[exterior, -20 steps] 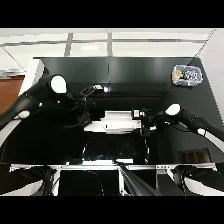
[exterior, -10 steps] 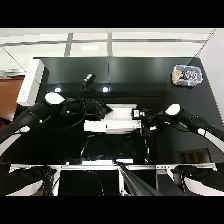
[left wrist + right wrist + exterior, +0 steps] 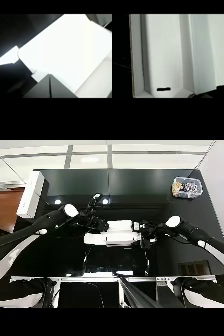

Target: Fold the box and place the chain.

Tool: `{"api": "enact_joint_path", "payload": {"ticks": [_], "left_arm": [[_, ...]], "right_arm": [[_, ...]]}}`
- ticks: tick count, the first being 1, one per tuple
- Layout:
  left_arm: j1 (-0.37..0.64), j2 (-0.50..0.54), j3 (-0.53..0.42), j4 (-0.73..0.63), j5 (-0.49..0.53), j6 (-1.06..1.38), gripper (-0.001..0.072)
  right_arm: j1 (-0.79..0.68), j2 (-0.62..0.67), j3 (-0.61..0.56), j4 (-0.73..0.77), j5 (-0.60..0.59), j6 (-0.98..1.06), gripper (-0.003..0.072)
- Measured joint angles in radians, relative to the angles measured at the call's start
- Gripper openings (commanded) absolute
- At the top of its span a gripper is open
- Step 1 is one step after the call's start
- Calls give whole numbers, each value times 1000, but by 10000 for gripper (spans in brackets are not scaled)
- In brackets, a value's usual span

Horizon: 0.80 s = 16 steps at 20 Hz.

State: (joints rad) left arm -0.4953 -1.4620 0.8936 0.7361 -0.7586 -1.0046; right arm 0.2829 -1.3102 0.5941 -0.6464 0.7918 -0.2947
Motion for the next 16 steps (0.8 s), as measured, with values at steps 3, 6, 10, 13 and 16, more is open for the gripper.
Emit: {"api": "enact_joint_path", "payload": {"ticks": [3, 6, 10, 13, 16], "left_arm": [[25, 26, 38, 58, -42, -42, 24], [77, 124, 45, 87, -69, -62, 25], [150, 362, -119, 72, 19, -35, 29], [177, 502, -283, 23, 52, 151, 30], [189, 546, -372, -2, -15, 384, 124]], "right_arm": [[0, 0, 0, 1, 0, 0, 178], [0, 0, 0, 2, -1, 0, 178], [0, 0, 0, 2, -2, 2, 178], [0, 0, 0, 2, -2, 2, 178], [0, 0, 0, 2, -2, 2, 178]]}}
